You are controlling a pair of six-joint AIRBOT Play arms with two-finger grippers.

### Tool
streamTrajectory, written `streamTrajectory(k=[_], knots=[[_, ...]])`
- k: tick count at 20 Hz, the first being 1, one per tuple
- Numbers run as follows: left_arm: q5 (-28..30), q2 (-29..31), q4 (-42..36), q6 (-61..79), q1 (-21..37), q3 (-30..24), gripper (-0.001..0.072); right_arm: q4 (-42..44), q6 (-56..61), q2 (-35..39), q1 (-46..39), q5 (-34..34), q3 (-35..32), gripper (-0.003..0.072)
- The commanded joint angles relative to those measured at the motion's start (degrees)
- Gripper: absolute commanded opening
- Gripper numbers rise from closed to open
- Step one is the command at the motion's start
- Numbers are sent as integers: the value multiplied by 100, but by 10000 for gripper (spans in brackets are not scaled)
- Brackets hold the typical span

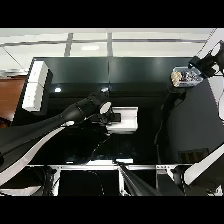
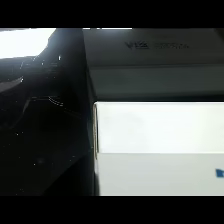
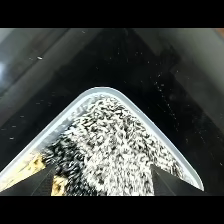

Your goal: Fold the box and place the chain.

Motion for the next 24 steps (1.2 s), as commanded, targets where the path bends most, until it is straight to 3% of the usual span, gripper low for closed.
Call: streamTrajectory(k=[1,6,7,8,9,11,19,22,24], knots=[[2,-2,0,0,7,2,24,-111,-20,-330,-20,59,225,720],[-9,-2,0,0,7,2,24,68,-485,-503,-7,114,225,720],[-7,-2,0,0,7,2,24,68,-546,-498,-7,118,225,521],[-7,-2,0,0,7,2,24,68,-669,-470,-9,149,225,189],[-4,-2,0,0,7,2,24,70,-841,-422,-7,184,225,46],[-2,-2,0,0,7,2,24,44,-1078,-240,-7,251,225,13],[-2,-2,2,0,7,2,24,-98,-2201,1340,-7,210,225,12],[-4,-2,0,0,7,2,24,164,-2507,2094,33,354,225,12],[4,-2,0,0,7,2,24,769,-2599,2570,11,693,223,12]])
